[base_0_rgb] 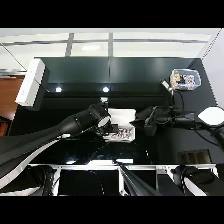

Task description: Fold the box and place the chain.

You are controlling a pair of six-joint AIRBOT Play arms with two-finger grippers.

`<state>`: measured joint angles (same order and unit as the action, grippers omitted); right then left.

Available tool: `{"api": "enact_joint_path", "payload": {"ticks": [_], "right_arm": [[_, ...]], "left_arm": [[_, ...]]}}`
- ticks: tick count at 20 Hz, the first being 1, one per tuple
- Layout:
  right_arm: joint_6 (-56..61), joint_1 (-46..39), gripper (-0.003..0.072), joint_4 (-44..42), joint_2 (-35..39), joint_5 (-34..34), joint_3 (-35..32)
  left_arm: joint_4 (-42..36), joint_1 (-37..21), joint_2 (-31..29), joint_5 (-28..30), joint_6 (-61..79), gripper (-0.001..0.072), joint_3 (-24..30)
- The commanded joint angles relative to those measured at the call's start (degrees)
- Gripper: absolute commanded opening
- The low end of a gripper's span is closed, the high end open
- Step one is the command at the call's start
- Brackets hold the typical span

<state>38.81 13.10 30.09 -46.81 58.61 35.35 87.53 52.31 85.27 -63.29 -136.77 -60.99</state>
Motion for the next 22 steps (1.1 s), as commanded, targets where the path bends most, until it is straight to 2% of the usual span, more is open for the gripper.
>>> {"api": "enact_joint_path", "payload": {"ticks": [1, 2, 4, 5, 8, 10, 12, 15, 19, 22], "right_arm": [[-0.59, -8.07, 0.0507, 9.77, -0.37, 6.6, 0.68], [-1.25, -9.46, 0.0507, 13.97, -0.39, 5.68, -0.5], [-4.31, -9.35, 0.0512, 20.17, -0.52, -2.51, -5.79], [-7.65, -8.63, 0.0705, 20.44, -0.9, -7.82, -9.18], [-20.63, -2.69, 0.0709, 19.04, -2.36, -16.85, -14.51], [-32.46, 1.77, 0.0708, 18.12, -3.74, -17.99, -14.91], [-38.8, 4.79, 0.0701, 10.84, -6.21, -20.44, -14.88], [-51.98, 5.92, 0.07, 2.75, -9.81, -20.46, -14.88], [-58.49, 5.88, 0.07, 1.25, -13.99, -20.55, -12.74], [-58.84, 5.88, 0.0699, 1.25, -15.91, -20.59, -10.01]], "left_arm": [[0.0, 0.04, 0.04, 0.0, 0.0, 0.0033, -0.04], [0.0, 0.04, 0.04, 0.0, 0.0, 0.0033, -0.04], [0.0, 0.04, 0.04, 0.0, 0.0, 0.0034, -0.04], [0.02, 0.04, 0.04, 0.0, 0.0, 0.0033, -0.04], [0.02, 0.04, 0.04, 0.02, 0.0, 0.0033, -0.04], [0.04, 0.04, 0.04, 0.04, 0.0, 0.0033, -0.04], [0.02, 0.04, 0.04, 0.0, 0.0, 0.0033, -0.04], [0.02, 0.04, 0.04, 0.0, 0.0, 0.0033, -0.04], [0.02, 0.04, 0.04, 0.0, 0.0, 0.0034, -0.04], [0.02, 0.04, 0.04, 0.0, 0.0, 0.0033, -0.04]]}}
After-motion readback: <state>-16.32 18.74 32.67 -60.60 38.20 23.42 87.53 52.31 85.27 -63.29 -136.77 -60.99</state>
